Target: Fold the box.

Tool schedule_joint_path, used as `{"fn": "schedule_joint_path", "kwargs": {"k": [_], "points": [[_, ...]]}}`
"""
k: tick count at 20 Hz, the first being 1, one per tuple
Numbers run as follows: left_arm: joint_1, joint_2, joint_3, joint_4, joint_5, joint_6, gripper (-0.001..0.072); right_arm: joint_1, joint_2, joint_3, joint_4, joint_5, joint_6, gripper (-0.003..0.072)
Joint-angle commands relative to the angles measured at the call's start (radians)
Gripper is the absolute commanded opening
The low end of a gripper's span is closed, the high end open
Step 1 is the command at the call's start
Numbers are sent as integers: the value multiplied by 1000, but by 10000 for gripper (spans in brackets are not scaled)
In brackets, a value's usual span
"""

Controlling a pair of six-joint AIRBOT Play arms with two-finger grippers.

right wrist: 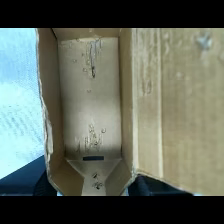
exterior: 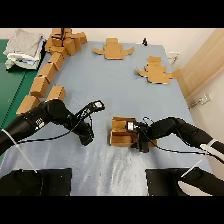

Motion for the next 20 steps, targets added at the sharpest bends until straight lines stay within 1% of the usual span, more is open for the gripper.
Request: {"fn": "schedule_joint_path", "kwargs": {"k": [1, 2, 3, 4, 6, 9, 12, 13, 16, 20], "points": [[7, -32, -30, -171, 92, 407, 214, 0, 1, 0, 0, 0, 0, 556], [7, -61, -42, -243, 135, 478, 626, 0, 1, 0, 0, 0, 0, 556], [6, -86, -53, -300, 188, 525, 701, 0, 1, 0, 0, 0, 0, 555], [6, -111, -61, -330, 225, 595, 701, 0, 1, 0, 0, 0, 0, 556], [6, -155, -70, -333, 276, 686, 701, 0, 1, 0, 0, 0, 0, 556], [-18, -179, -77, -354, 278, 749, 701, 0, 1, 0, 0, 0, 0, 556], [-60, -179, -92, -483, 271, 875, 701, 0, 1, 0, 0, 0, 0, 556], [-78, -179, -98, -507, 272, 902, 701, 0, 1, 0, 0, 0, 0, 556], [-111, -185, -108, -512, 293, 924, 701, 0, 1, 0, 0, 0, 0, 556], [-159, -206, -107, -520, 369, 916, 701, 0, 1, 0, 0, 0, 0, 556]]}}
